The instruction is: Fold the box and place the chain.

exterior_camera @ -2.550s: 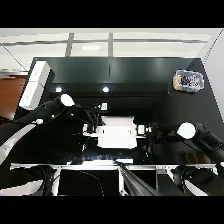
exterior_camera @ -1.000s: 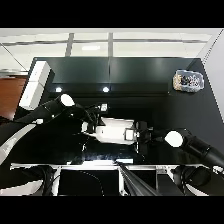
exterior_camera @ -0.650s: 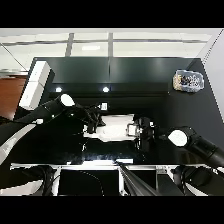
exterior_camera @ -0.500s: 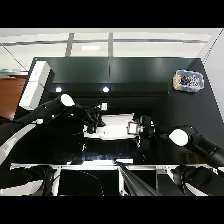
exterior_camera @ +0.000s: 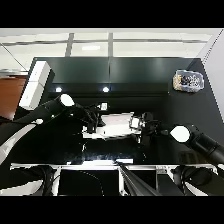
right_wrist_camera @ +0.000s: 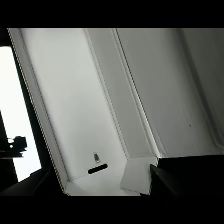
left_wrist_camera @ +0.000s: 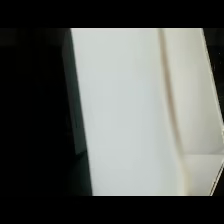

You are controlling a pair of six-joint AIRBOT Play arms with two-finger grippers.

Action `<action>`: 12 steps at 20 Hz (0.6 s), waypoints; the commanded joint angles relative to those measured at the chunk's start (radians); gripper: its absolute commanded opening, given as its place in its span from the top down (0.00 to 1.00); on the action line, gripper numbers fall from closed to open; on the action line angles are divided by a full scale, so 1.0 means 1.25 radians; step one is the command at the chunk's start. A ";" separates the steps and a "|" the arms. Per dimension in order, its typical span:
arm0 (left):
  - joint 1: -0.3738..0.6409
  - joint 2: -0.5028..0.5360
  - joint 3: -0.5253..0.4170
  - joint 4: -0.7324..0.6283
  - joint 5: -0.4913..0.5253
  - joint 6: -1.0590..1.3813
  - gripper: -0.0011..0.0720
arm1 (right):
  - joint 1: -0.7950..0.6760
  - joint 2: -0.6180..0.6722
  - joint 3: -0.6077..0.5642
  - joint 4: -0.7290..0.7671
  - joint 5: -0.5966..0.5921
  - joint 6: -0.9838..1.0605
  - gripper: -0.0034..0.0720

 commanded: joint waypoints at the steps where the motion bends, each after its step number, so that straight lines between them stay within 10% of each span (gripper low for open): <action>1: -0.002 0.016 0.000 0.020 0.007 0.000 0.95 | -0.022 -0.007 0.001 0.047 -0.001 -0.029 0.01; 12: -0.041 0.022 -0.001 0.102 0.063 0.029 0.95 | -0.028 -0.007 0.001 0.075 0.013 -0.065 0.01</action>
